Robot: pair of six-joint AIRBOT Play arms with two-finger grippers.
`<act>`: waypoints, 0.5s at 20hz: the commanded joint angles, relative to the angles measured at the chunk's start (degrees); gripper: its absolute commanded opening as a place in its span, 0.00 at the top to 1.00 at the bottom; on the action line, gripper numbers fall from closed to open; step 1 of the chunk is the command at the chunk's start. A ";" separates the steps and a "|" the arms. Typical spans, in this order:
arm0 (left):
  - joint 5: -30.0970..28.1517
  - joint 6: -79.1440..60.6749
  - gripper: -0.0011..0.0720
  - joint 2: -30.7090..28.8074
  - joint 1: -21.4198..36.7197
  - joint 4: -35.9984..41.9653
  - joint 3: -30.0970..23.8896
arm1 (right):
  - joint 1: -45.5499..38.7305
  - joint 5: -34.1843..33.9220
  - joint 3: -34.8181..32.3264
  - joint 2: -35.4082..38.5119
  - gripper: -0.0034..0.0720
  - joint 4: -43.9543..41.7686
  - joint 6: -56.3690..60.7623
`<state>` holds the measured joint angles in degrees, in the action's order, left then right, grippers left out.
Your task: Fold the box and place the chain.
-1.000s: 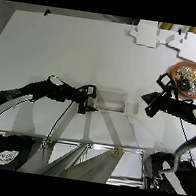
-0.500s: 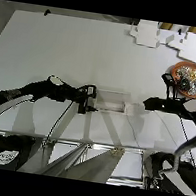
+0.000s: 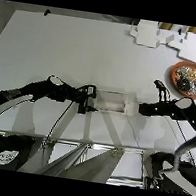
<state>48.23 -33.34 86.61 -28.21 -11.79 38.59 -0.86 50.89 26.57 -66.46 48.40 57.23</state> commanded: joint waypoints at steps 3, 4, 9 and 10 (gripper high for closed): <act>0.00 0.00 0.52 -0.02 -0.02 0.00 0.02 | 1.14 3.15 -0.13 1.03 0.93 -6.19 -2.54; 0.00 0.00 0.52 -0.02 -0.02 0.00 0.02 | 1.14 3.82 -0.13 1.99 0.93 -7.30 -3.50; 0.00 0.00 0.52 -0.02 -0.02 0.00 0.02 | 1.16 7.52 -0.13 4.35 0.68 -12.20 -5.25; 0.02 0.00 0.52 -0.02 -0.02 0.00 0.02 | 1.16 7.50 -0.13 5.05 0.68 -12.68 -5.29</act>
